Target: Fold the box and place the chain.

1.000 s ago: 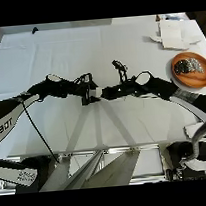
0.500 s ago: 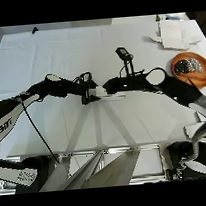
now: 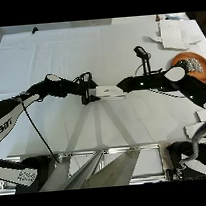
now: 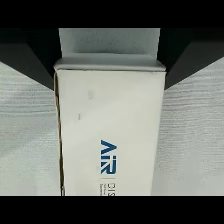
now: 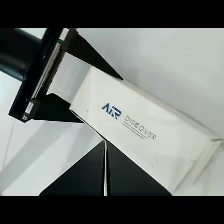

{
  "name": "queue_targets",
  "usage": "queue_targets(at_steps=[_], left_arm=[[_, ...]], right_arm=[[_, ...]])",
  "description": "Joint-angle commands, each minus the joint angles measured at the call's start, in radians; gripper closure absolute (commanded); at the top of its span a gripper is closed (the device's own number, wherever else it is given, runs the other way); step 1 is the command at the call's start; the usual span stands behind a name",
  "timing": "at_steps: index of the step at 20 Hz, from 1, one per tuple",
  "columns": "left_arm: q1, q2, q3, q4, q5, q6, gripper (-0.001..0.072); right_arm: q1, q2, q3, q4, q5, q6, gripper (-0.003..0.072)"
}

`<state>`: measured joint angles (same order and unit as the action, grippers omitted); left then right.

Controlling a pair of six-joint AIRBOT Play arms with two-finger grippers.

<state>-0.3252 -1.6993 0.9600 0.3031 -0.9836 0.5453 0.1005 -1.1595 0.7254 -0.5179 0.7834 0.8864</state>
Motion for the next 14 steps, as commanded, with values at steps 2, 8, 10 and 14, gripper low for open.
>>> queue_targets(at_steps=[2,8,10,14], left_arm=[[0.0,0.0,0.0,0.0,0.0,0.0,0.0342],[0.0,0.0,0.0,0.0,0.0,0.0,0.0342],[0.0,0.0,0.0,0.0,0.0,0.0,0.0342],[0.0,0.0,0.0,0.0,0.0,0.0,0.0342]], right_arm=[[-0.066,-0.001,-0.096,0.083,0.048,-0.087,0.0677],[-0.065,-0.096,-0.148,0.077,0.014,-0.128,0.0677],[-0.064,-0.133,-0.148,0.075,0.013,-0.131,0.0677],[-0.064,-0.122,-0.148,0.059,0.023,-0.14,0.0676]])
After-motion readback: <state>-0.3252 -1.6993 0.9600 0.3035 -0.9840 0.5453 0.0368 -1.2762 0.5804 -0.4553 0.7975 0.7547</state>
